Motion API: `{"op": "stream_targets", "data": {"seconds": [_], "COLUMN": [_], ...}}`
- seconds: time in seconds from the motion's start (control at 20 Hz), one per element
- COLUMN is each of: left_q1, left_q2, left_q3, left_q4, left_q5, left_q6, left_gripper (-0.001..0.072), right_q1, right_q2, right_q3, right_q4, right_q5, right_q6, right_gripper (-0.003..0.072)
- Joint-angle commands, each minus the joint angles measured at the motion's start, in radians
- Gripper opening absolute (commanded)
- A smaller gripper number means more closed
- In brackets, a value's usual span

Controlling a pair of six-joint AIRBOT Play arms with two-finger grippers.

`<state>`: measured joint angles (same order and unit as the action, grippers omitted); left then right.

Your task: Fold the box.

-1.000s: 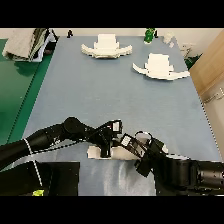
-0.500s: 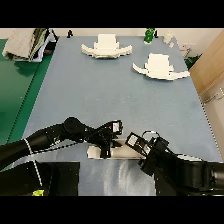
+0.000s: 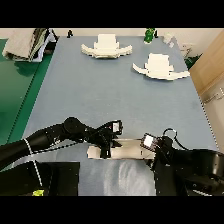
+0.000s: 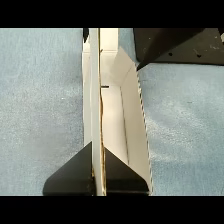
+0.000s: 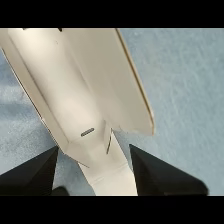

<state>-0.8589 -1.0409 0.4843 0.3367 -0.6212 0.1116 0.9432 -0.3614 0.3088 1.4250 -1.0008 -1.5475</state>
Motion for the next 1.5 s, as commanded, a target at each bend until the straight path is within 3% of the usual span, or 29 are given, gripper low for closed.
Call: {"op": "stream_targets", "data": {"seconds": [0.0,0.25,0.4,0.9,1.25,1.45], "left_q1": [0.000,0.000,0.000,0.000,0.000,0.000], "left_q2": [0.000,0.000,0.000,0.000,0.000,0.000], "left_q3": [0.000,0.000,0.000,0.000,0.000,0.000], "left_q4": [0.000,0.000,0.000,0.000,0.000,0.000], "left_q5": [0.000,0.000,0.000,0.000,0.000,0.000], "left_q6": [0.000,0.000,0.000,0.000,0.000,0.000], "left_gripper": [0.0015,0.0015,0.0015,0.0015,0.0015,0.0015], "right_q1": [-0.192,-0.495,-0.586,-0.589,-0.643,-0.670], "right_q2": [0.010,-0.126,-0.212,-0.230,-0.364,-0.415], "right_q3": [-0.010,-0.004,0.016,0.031,0.026,0.026], "right_q4": [0.216,0.577,0.692,0.626,0.771,0.797], "right_q5": [0.041,0.038,0.020,-0.083,-0.061,-0.088], "right_q6": [-0.348,-0.869,-1.079,-1.079,-1.392,-1.355], "right_gripper": [0.0720,0.0720,0.0720,0.0720,0.0720,0.0720]}}
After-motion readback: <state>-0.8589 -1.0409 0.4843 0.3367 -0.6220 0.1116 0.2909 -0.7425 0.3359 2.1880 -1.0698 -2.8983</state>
